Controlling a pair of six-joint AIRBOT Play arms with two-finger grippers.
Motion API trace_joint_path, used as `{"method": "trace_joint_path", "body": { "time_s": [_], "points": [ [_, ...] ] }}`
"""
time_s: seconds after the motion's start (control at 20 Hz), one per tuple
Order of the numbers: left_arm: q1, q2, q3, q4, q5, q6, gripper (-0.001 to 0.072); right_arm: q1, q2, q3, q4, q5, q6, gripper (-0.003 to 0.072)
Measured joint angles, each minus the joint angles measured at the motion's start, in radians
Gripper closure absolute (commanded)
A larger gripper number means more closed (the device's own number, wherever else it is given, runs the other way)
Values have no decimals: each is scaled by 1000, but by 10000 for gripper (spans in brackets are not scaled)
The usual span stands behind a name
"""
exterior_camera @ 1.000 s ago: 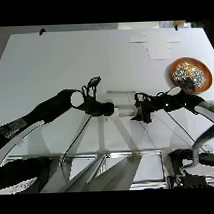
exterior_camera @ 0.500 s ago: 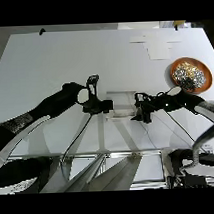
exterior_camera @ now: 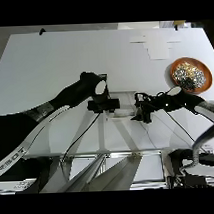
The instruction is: Fold the box and place the chain.
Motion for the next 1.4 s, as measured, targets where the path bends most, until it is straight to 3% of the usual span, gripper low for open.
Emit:
{"method": "trace_joint_path", "body": {
  "time_s": [0.2,0.3,0.7,0.75,0.85,0.95,1.05,1.25,1.4],
  "points": [
    [-23,-66,42,7,-31,-47,324,0,0,0,0,0,0,275],
    [-27,-85,50,11,-29,-62,365,0,0,0,0,0,0,275],
    [-32,-105,48,60,-11,-111,421,0,0,0,0,0,0,275],
    [-34,-106,42,65,-11,-114,487,0,0,0,0,0,0,275],
    [-37,-106,32,66,-10,-120,532,0,0,0,0,0,0,275],
    [-40,-106,26,64,-4,-122,654,0,0,0,0,0,0,275],
    [-42,-106,23,69,-5,-121,707,0,0,0,0,0,-1,275],
    [-47,-105,21,73,4,-124,701,0,0,0,0,0,-1,275],
    [-50,-107,19,77,15,-128,601,0,0,0,0,0,-1,275]
  ]
}}
